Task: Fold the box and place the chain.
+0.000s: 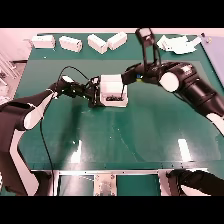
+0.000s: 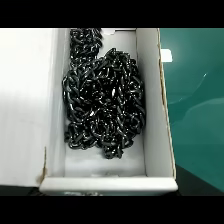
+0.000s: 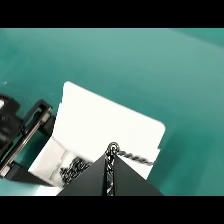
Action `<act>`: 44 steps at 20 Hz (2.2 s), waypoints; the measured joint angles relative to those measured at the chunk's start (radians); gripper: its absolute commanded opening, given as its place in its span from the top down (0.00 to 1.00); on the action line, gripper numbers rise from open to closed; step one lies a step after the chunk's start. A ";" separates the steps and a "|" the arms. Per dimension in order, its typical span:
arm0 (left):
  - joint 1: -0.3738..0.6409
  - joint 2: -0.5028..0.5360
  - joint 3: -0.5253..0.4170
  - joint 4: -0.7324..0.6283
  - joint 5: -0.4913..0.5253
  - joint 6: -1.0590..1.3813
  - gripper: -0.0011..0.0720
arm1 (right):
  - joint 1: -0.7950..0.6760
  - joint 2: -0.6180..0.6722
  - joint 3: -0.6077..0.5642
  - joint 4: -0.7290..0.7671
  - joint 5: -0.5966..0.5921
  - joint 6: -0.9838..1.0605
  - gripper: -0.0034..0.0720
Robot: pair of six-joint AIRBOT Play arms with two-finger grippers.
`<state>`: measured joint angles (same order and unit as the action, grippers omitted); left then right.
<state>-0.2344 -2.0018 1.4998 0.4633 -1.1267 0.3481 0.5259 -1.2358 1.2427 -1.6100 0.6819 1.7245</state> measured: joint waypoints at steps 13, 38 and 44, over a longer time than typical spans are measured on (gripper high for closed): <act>0.000 0.000 0.000 0.000 0.000 0.000 0.27 | 0.001 -0.121 -0.130 0.152 -0.081 -0.048 0.37; 0.000 0.000 0.000 0.000 0.000 0.000 0.27 | -0.468 -0.541 0.341 1.096 0.277 -1.323 0.87; 0.000 0.000 0.000 0.000 -0.001 0.000 0.27 | -0.471 -0.604 0.377 1.110 0.351 -1.339 0.87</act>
<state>-0.2344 -2.0018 1.4998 0.4633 -1.1275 0.3477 0.0551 -1.8400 1.6192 -0.5003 1.0332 0.3851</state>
